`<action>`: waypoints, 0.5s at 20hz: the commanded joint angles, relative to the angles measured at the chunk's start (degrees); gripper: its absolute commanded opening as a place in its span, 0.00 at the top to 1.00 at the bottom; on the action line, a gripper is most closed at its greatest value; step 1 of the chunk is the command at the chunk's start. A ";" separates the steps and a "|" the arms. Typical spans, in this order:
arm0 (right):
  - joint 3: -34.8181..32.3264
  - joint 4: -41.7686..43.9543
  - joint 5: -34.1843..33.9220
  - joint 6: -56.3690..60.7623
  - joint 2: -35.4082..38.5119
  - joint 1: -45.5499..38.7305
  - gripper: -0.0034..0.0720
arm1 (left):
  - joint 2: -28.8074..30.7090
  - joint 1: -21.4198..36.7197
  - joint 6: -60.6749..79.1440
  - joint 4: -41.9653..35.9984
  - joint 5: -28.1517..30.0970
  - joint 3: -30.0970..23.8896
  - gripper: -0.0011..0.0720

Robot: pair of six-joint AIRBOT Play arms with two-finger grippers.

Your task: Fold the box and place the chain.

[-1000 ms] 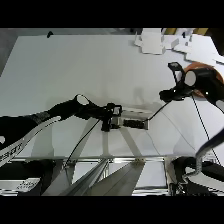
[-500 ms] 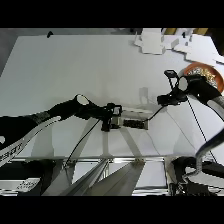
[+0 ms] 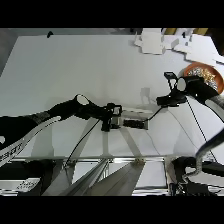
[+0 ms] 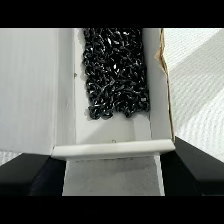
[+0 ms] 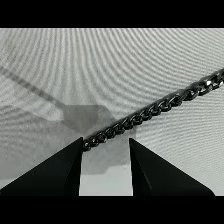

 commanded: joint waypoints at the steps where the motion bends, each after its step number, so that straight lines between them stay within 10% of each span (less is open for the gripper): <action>1: 0.00 0.02 0.33 0.11 -0.26 -0.04 0.63 | 0.02 0.00 0.00 0.00 0.00 0.02 0.80; 5: 0.00 -0.07 1.33 -0.26 -0.24 -0.02 0.93 | 0.02 0.00 0.00 0.02 0.00 0.02 0.80; 10: 0.00 -0.20 5.70 -3.21 5.57 -0.02 0.93 | 0.02 0.00 0.02 0.00 0.00 0.02 0.80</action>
